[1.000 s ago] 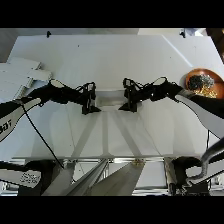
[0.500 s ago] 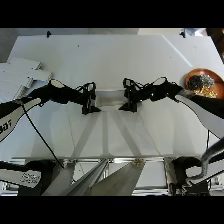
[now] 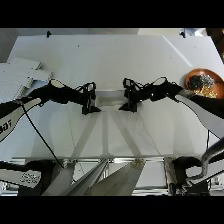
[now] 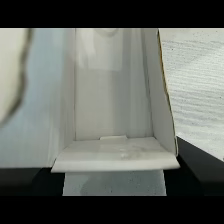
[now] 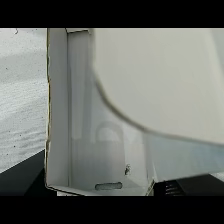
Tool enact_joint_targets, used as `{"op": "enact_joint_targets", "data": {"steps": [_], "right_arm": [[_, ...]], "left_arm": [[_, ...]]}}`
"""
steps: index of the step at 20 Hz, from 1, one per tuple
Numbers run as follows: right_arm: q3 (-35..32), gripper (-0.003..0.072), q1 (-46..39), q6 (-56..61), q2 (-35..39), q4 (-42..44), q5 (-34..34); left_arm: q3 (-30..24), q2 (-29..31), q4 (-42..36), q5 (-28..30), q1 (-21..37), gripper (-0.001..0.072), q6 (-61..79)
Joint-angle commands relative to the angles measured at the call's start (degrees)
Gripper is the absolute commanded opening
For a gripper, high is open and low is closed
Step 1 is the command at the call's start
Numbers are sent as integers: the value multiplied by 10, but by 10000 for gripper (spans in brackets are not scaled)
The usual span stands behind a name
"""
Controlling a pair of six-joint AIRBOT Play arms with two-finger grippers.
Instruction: Fold the box and place the chain.
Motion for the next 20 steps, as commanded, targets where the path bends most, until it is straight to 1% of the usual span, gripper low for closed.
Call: {"op": "enact_joint_targets", "data": {"steps": [1, 2, 3, 4, 7, 10, 13, 17, 20], "right_arm": [[0, 553, 0, 1, 0, 0, -1], [0, 609, 0, 0, 0, 0, -2], [0, 636, 0, 0, 2, 0, -2], [0, 681, 0, 1, 5, 0, -2], [0, 691, 0, 1, 25, -16, 10], [0, 691, -1, 26, 55, -95, 10], [0, 691, -7, 92, 89, -179, 11], [0, 690, -12, 147, 139, -247, 18], [0, 687, -12, 151, 175, -286, 45]], "left_arm": [[0, 0, 0, 0, 0, 172, 0], [0, 0, 0, 0, 0, 172, 0], [0, 0, 0, 0, 0, 172, 0], [0, 0, 0, 0, 0, 172, 0], [0, 0, 0, 0, 0, 172, 0], [0, 0, 0, 0, 0, 172, 0], [0, 0, 0, 0, 0, 172, 0], [0, 0, 0, 0, 0, 172, 0], [0, 0, 0, 0, 0, 172, 0]]}}
